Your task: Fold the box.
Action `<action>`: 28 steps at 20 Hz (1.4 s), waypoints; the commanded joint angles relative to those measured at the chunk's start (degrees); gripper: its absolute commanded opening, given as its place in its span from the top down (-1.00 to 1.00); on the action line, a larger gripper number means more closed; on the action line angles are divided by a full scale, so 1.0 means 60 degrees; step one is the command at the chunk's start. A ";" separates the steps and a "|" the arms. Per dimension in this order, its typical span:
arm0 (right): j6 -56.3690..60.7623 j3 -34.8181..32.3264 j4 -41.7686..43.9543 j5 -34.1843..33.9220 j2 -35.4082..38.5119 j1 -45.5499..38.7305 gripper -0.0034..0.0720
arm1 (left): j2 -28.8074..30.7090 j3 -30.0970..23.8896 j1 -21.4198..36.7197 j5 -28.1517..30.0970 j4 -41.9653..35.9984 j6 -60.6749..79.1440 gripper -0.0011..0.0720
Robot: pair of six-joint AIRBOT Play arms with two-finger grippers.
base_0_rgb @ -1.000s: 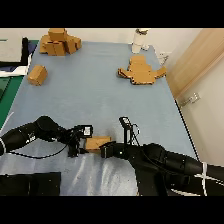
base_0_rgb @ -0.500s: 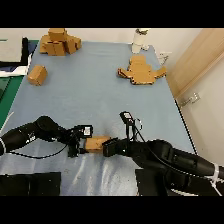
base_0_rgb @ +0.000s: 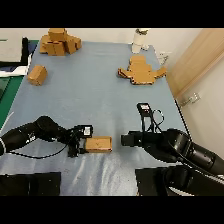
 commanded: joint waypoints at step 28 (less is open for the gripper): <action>0.0809 0.0044 0.0153 -0.0295 -0.0794 -0.0153 0.90 | -0.0295 0.0091 -0.0973 0.0801 -0.0452 -0.1056 -0.96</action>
